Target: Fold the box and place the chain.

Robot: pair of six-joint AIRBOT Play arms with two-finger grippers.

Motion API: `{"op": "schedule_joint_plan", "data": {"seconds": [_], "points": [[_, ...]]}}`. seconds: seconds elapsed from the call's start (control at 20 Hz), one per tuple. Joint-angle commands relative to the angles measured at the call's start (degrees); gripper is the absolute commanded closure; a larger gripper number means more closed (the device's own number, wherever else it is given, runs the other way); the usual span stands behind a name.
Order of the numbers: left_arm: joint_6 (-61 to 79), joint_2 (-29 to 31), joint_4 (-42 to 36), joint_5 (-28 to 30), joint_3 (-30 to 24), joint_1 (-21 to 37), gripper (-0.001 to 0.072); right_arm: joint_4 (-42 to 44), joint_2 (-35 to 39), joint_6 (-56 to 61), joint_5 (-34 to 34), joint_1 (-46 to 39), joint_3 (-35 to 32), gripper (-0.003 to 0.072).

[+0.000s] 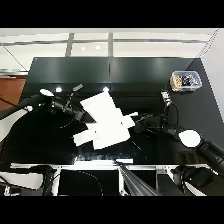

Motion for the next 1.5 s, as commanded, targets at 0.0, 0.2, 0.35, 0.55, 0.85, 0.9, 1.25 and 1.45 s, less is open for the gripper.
{"op": "schedule_joint_plan", "data": {"seconds": [0.0, 0.2, 0.35, 0.55, 0.85, 0.9, 1.25, 1.45], "points": [[2.3, -2.8, 2.1, -4.8, 1.8, 0.1, 0.0684, 0.0, 0.0, 0.2, 0.2, -0.1, 0.0, 0.0676], [5.2, -2.7, 2.4, -5.6, 2.4, 0.6, 0.0688, -0.5, 0.6, 3.1, 3.8, -5.7, 1.0, -0.0032], [8.0, 0.0, 2.7, -2.3, 2.6, 0.3, 0.0691, -11.0, 2.1, 3.1, 17.7, -18.1, 7.6, -0.0031], [18.7, 9.4, 8.9, 7.2, 2.5, -4.8, 0.0694, -38.1, 2.1, 1.2, 38.1, -27.1, 19.3, -0.0031], [29.0, 18.9, 9.6, 18.3, -1.7, -15.3, 0.0692, -42.4, 1.6, -19.5, 43.8, -24.7, 17.0, -0.0031], [31.0, 18.6, 8.1, 21.0, -2.8, -16.8, 0.0691, -42.3, 1.6, -22.9, 43.0, -23.2, 16.1, -0.0031], [35.6, 15.4, 9.4, 36.1, -5.3, -23.0, 0.0688, -39.0, -0.2, -30.0, 32.0, -11.9, 10.4, -0.0031], [35.5, 14.2, 10.1, 35.6, -5.3, -22.8, 0.0687, -30.5, -4.0, -35.0, 32.3, -9.0, 9.9, -0.0031]]}}
